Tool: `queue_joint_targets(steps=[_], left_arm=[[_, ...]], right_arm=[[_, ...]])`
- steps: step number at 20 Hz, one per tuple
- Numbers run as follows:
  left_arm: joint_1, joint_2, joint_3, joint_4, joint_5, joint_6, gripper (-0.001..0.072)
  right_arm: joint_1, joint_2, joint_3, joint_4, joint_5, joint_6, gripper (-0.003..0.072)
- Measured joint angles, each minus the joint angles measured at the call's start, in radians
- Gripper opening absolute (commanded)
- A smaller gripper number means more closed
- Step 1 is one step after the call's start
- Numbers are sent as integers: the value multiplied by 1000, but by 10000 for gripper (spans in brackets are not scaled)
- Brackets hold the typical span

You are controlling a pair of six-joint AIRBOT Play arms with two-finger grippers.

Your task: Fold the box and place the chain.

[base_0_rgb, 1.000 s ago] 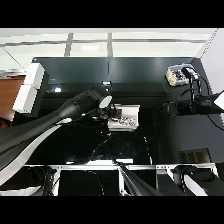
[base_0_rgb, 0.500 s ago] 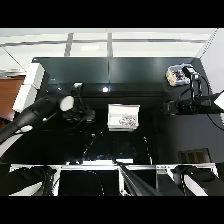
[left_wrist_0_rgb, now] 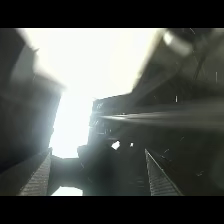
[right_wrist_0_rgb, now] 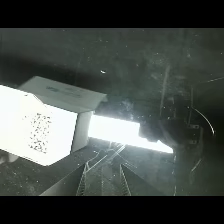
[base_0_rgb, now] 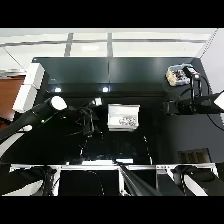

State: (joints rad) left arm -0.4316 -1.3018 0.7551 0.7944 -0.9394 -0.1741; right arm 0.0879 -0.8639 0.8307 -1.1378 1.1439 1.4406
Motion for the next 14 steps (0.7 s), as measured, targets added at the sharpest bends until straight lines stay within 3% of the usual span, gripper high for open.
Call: queue_joint_targets(steps=[5, 14], left_arm=[[-9, -82, 24, -119, 50, 347, 719], [-20, -169, 82, -193, 60, 453, 718]], right_arm=[[0, 0, 0, 2, 0, 26, 246], [0, 0, -8, 3, -7, 40, 246]])
